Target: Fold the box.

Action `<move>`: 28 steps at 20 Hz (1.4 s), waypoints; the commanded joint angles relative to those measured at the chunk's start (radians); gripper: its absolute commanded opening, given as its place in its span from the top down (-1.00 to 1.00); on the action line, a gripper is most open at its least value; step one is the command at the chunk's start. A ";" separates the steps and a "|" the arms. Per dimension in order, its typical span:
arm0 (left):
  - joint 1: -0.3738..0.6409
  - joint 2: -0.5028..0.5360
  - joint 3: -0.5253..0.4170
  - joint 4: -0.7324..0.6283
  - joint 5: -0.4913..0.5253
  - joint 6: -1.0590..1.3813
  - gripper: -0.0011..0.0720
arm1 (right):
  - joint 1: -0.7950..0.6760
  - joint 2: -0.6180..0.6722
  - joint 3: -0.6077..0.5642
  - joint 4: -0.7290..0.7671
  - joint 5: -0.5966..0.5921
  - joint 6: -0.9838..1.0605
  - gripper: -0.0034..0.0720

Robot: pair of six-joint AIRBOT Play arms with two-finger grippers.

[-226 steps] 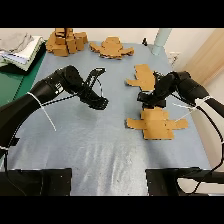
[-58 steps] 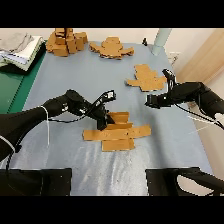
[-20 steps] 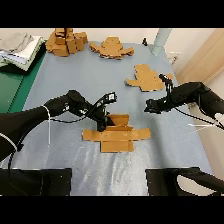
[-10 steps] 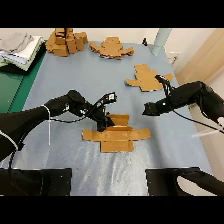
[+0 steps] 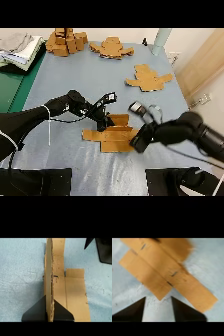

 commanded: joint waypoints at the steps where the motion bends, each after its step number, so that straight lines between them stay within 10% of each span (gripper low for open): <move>1: 0.000 0.000 0.000 0.001 0.000 0.000 0.93 | 0.245 -0.003 -0.122 -0.148 0.188 -0.147 -0.63; 15: 0.000 0.000 0.000 0.001 0.000 0.000 0.93 | 0.332 -0.239 -0.103 -0.615 0.337 0.060 -0.63; 28: 0.000 0.000 0.000 0.001 0.000 0.000 0.93 | 0.332 -0.227 -0.043 -0.554 0.285 0.187 -0.63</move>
